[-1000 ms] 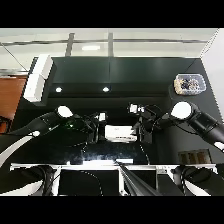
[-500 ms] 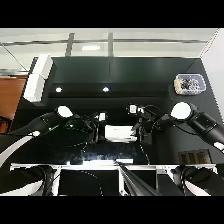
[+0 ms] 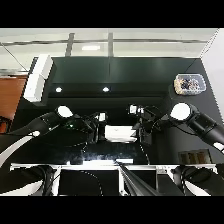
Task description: Fold the box and place the chain.
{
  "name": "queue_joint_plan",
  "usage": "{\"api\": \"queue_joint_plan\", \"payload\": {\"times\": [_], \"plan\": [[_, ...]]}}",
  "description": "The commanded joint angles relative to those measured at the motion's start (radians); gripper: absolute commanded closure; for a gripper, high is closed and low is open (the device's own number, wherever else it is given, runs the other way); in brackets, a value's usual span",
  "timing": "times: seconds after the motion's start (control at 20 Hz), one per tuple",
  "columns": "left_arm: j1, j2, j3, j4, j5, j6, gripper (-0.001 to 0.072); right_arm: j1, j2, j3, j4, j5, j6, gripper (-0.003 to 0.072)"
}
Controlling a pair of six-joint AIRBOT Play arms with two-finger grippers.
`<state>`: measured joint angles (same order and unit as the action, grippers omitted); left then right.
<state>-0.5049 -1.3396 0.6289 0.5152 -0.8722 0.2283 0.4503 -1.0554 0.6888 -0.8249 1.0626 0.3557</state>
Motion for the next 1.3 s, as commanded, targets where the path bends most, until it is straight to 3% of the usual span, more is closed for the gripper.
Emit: {"api": "queue_joint_plan", "payload": {"times": [0.0,0.6,0.75,0.95,1.0,1.05,1.1,1.25], "plan": [[0.0,0.0,0.001,0.0,0.0,-0.001,0.0224,0.0,-0.002,-0.008,-0.001,0.001,0.0,0.035],[0.0,0.0,0.001,0.0,0.0,-0.001,0.0224,-0.001,0.007,-0.02,-0.007,-0.003,0.066,0.0351],[0.0,0.0,0.001,0.0,0.0,-0.001,0.0224,-0.016,0.037,0.016,-0.003,0.005,0.198,0.0351],[0.0,0.0,0.001,0.0,0.0,-0.001,0.0224,-0.095,0.083,0.055,0.029,0.116,0.443,0.0353],[0.0,0.0,0.001,0.0,0.0,-0.001,0.0224,-0.117,0.084,0.054,0.042,0.157,0.539,0.0441],[0.0,0.0,0.001,0.0,0.0,-0.001,0.0224,-0.129,0.084,0.044,0.051,0.179,0.61,0.0636],[0.0,0.0,0.001,0.0,0.0,-0.001,0.0223,-0.131,0.084,0.023,0.067,0.186,0.652,0.0677],[0.0,0.0,0.001,0.0,0.0,0.0,0.0224,-0.13,0.083,-0.072,0.235,0.093,0.679,0.0677]]}}
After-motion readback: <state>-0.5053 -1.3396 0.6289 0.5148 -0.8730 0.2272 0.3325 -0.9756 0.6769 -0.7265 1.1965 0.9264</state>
